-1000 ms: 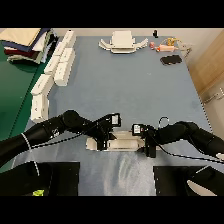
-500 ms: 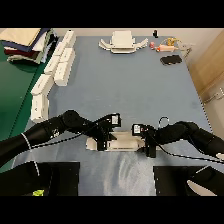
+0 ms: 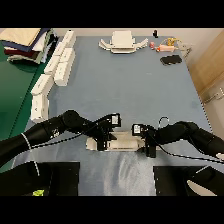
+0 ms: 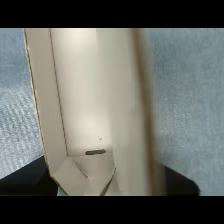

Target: Fold the box.

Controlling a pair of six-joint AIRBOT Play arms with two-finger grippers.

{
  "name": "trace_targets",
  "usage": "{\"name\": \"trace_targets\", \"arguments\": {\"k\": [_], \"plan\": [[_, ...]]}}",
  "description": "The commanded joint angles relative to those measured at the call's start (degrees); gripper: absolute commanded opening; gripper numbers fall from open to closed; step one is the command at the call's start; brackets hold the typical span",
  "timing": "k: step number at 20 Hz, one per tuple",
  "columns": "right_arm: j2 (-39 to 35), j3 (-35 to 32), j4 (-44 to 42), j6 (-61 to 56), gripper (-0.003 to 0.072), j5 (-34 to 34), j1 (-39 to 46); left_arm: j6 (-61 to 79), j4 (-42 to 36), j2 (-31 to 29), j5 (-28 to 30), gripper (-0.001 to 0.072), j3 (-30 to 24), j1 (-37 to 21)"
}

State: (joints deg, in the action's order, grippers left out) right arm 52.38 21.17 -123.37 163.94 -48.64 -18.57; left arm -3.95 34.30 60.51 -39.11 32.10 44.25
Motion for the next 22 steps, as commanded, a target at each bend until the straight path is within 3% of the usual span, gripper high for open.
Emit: {"name": "trace_targets", "arguments": {"k": [1, 6, 7, 10, 12, 22], "plan": [[0.04, -0.04, -0.13, 0.00, 0.0566, 0.15, -0.09, 0.04, 0.02, -0.02, 0.15, 0.0014, -0.02, -0.04], [0.57, 0.20, -0.90, 0.02, 0.0571, 2.89, -0.39, 0.02, 0.00, -0.02, 0.09, 0.0014, -0.02, -0.04], [-0.24, 0.31, -0.39, 0.02, 0.0607, 2.69, -0.37, 0.02, 0.00, -0.02, 0.13, 0.0014, 0.00, -0.04], [-4.94, 0.24, 2.29, -0.31, 0.0608, 2.21, -0.37, 0.02, 0.00, -0.02, 0.13, 0.0014, -0.02, -0.04], [-5.22, 0.24, 1.05, -0.46, 0.0692, 2.36, -0.37, 0.04, 0.00, -0.02, 0.68, 0.0014, -0.02, -0.04], [-3.43, -1.53, -1.57, -0.42, 0.0688, 3.82, -0.48, 0.02, 0.00, -0.02, 1.11, 0.0014, -0.02, -0.04]]}}
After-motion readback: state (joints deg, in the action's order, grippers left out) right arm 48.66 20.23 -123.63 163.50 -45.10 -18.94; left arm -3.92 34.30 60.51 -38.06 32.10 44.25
